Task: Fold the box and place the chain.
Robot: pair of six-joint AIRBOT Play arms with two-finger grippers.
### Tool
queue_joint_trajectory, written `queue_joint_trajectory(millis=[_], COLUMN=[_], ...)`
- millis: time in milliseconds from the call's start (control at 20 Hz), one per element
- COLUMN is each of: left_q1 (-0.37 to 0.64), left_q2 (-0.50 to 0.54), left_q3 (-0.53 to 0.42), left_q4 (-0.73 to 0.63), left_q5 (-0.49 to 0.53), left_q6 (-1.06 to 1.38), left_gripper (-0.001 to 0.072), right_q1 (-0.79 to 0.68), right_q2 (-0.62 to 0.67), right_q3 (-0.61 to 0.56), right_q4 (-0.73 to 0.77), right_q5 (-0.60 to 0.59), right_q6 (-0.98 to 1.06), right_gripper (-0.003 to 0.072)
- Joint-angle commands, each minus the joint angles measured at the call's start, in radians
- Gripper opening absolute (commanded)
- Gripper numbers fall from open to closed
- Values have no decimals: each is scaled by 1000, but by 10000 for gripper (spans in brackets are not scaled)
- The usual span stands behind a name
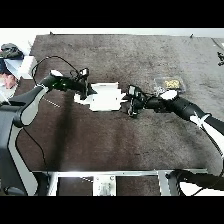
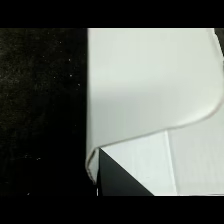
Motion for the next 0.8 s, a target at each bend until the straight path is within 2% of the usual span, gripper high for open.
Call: queue_joint_trajectory(millis=[0,300,500,750], left_q1=[1,1,1,1], left_q2=[-1,-1,-1,-1], left_q3=[0,0,0,0], left_q4=[-2,-2,-2,-2], left_q5=[10,9,9,9], left_q6=[0,0,0,0], left_gripper=[12,12,12,12], right_q1=[46,113,120,137], right_q2=[-41,-113,-171,-182], right_q3=[2,8,54,59], right_q4=[-87,-86,-71,-71], right_q5=[-73,-193,-227,-365], right_q6=[0,-1,1,0], right_gripper=[593,592,593,593])
